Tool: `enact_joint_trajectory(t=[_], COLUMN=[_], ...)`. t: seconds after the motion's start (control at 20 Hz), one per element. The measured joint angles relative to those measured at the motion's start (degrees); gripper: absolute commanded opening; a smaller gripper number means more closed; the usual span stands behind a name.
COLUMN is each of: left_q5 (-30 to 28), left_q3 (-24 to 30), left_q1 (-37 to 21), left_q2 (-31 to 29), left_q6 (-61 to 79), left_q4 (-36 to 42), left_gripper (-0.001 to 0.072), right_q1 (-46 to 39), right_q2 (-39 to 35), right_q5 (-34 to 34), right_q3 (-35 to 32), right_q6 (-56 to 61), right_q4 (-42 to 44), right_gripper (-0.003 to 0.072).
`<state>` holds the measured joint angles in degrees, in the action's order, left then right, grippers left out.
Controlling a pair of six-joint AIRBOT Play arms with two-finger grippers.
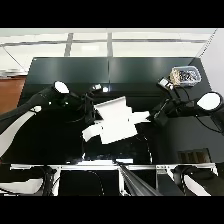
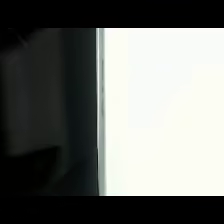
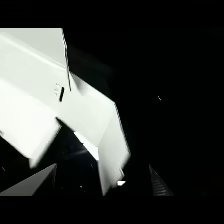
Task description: Fold the box and place the chain.
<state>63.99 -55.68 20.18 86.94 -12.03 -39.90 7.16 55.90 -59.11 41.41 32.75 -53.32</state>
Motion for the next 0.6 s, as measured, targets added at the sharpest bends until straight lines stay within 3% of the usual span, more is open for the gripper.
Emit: enact_joint_trajectory(t=[0.2,0.6], left_q5=[-9.0,-11.3], left_q3=[0.8,-2.1], left_q1=[3.4,6.4], left_q2=[0.0,2.7], left_q6=[8.8,7.1], left_q4=[-1.8,-8.1], left_gripper=[0.0029,0.0029], right_q1=[5.3,15.8], right_q2=[0.0,2.6], right_q5=[3.0,9.1], right_q3=[-2.9,-7.4], right_q6=[-10.1,-21.3], right_q4=[-1.4,-2.1], right_gripper=[0.0652,0.0652])
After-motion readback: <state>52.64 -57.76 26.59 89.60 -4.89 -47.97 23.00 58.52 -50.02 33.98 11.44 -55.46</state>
